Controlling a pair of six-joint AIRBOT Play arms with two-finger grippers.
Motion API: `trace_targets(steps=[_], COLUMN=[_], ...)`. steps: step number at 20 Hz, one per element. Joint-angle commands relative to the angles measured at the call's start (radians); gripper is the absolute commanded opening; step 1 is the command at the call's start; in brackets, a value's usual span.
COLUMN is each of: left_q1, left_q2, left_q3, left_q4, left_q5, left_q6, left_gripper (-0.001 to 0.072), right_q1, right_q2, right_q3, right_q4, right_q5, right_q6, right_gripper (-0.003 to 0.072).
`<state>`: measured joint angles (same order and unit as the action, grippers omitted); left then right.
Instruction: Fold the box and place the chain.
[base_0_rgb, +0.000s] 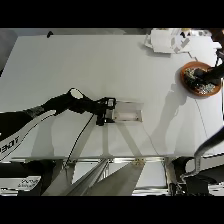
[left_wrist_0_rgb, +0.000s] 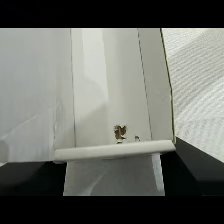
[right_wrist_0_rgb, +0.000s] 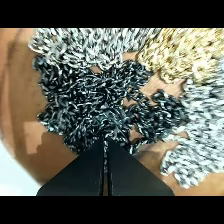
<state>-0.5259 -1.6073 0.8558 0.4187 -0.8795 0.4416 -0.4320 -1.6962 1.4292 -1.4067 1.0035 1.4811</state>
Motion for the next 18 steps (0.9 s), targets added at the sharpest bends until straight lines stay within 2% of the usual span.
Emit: trace_targets(steps=[1, 7, 12, 18], left_q1=[0.000, 0.000, 0.000, 0.000], left_q2=[0.001, 0.001, 0.001, 0.001], left_q3=[0.000, 0.000, 0.000, 0.000], left_q4=[0.000, 0.000, 0.000, 0.000], left_q5=[0.000, 0.000, 0.000, 0.000], left_q6=[0.000, 0.000, 0.000, 0.000], left_gripper=[0.0252, 0.0252, 0.0252, 0.0252], right_q1=[0.000, 0.001, 0.001, 0.001], right_q2=[0.069, 0.155, 0.426, 0.737], right_q3=[0.000, 0.000, 0.000, 0.000], right_q4=[-0.039, 0.001, 0.018, 0.198], right_q5=[-0.002, 0.112, 0.108, 0.135], right_q6=[-0.025, -0.122, -0.160, -0.207], right_gripper=[0.0015, 0.0015, 0.0015, 0.0015])
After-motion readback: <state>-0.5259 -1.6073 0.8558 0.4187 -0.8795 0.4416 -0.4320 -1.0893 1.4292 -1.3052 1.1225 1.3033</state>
